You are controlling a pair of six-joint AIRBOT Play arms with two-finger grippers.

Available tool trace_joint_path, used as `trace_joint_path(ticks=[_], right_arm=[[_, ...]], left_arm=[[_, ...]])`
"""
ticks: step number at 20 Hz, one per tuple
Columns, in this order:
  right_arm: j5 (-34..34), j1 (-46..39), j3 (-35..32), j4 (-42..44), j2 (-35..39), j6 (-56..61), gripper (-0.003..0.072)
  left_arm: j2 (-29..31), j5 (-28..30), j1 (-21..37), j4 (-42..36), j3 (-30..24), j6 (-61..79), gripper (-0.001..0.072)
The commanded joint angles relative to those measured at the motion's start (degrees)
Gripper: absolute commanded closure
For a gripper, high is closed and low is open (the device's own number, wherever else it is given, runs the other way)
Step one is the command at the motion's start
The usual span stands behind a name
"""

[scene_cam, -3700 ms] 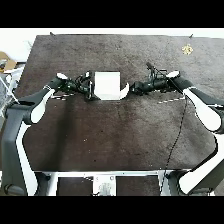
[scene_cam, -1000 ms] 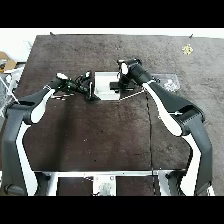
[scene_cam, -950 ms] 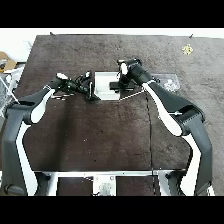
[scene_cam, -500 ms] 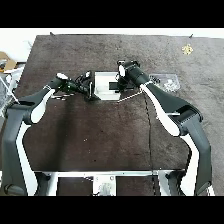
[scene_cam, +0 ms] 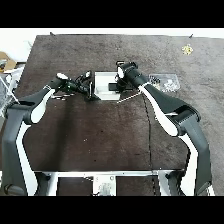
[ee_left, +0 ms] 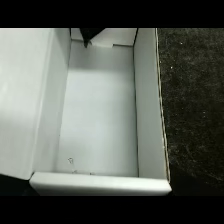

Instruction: Fold the box and place the chain.

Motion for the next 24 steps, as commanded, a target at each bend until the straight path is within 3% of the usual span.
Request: trace_joint_path(ticks=[1,2,5,6,7,8,13,18,22,24], right_arm=[[0.3,0.5,0.0,-1.6,-0.3,0.6,0.0607],[0.3,0.5,0.0,-1.7,-0.3,0.7,0.0669],[-0.3,0.5,0.0,-1.7,-0.3,1.6,0.0666],[-0.2,0.5,0.0,-1.6,-0.2,1.7,0.0610],[-0.1,0.5,0.0,-1.5,0.0,1.5,0.0398],[0.0,0.5,0.0,-1.2,0.5,0.5,0.0246],[1.8,0.2,0.0,-1.0,4.6,-2.4,0.0218],[2.7,-2.7,0.1,-1.1,11.6,-15.1,0.0249],[0.9,-11.5,0.2,-3.8,16.1,-20.8,0.0252],[2.0,-16.5,0.0,-3.3,15.7,-21.4,0.0511]], left_arm=[[0.0,0.0,0.1,0.0,0.0,0.0,0.0436],[0.0,0.0,0.1,0.0,0.0,0.0,0.0436],[0.0,0.0,0.1,0.0,0.0,0.0,0.0436],[0.0,0.0,0.1,0.0,0.0,0.0,0.0436],[0.0,0.0,0.1,0.0,0.0,0.0,0.0436],[0.0,0.0,0.1,0.0,0.0,0.0,0.0436],[0.0,0.0,0.1,0.0,0.0,0.0,0.0436],[0.0,0.0,0.1,0.0,0.0,0.0,0.0436],[0.0,0.0,0.1,0.0,0.0,0.0,0.0436],[0.0,0.0,0.1,0.0,0.0,0.0,0.0436]])
